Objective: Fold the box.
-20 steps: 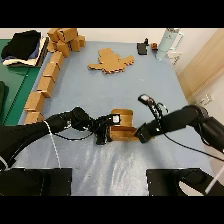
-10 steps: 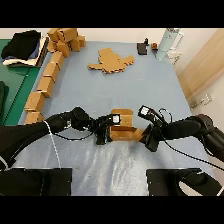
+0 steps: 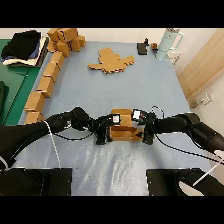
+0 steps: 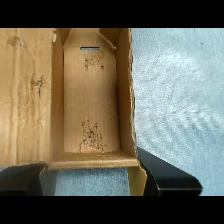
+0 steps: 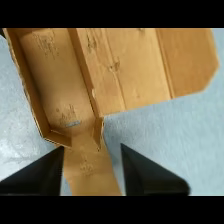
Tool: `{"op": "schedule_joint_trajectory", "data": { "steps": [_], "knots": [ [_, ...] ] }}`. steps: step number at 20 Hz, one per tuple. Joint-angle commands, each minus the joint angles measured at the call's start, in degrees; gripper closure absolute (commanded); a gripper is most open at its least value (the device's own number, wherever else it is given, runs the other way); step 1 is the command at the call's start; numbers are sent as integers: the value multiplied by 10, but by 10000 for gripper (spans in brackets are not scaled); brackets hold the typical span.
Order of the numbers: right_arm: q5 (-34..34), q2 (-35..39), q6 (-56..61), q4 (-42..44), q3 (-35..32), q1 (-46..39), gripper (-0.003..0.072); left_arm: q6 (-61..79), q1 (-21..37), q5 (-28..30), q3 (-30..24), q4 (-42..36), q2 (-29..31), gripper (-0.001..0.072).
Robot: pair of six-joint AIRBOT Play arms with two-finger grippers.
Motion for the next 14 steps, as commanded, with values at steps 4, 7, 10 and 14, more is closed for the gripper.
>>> {"op": "schedule_joint_trajectory", "data": {
  "steps": [4,7,10,14],
  "knots": [
    [13,-17,-49,64,-10,0,407,0,0,0,1,0,0,157],
    [19,-26,-74,88,-12,0,435,0,0,0,1,0,0,158],
    [23,-27,-93,106,-12,5,472,0,0,0,1,0,0,158],
    [38,-34,-99,117,-12,13,472,0,0,0,1,0,0,158]
  ]
}}
